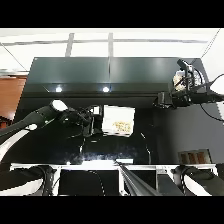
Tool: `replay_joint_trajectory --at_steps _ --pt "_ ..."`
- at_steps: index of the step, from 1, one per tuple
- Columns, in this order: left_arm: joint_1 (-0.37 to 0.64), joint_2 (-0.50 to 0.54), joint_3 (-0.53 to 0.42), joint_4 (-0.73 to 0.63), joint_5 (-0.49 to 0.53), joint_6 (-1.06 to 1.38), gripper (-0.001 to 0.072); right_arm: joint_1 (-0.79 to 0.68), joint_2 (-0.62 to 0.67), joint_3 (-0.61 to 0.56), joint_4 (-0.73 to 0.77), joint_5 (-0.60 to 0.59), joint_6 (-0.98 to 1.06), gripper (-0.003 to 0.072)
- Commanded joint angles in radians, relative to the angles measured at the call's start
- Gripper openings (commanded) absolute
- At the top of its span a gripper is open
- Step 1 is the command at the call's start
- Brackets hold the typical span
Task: Fold the box and place the chain.
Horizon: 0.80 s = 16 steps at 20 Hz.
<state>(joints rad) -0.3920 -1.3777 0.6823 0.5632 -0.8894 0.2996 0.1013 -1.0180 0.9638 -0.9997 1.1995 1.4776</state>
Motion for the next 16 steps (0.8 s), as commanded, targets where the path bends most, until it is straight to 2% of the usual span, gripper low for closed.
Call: replay_joint_trajectory --at_steps 1,8,11,16 --pt "-0.013 -0.013 0.014 0.005 0.021 -0.010 0.0706 0.000 -0.001 0.001 0.000 0.001 0.000 0.0317" --pt "-0.013 -0.033 0.057 0.091 0.009 -0.077 0.0706 0.000 -0.001 0.001 0.000 0.000 0.000 0.0317" --pt "-0.019 -0.034 0.065 0.085 -0.033 -0.064 0.0706 0.000 -0.001 0.001 0.000 0.000 0.000 0.0317" --pt "-0.050 -0.034 0.065 0.079 -0.026 -0.064 0.0705 0.000 -0.001 0.001 0.000 0.000 0.000 0.0317"
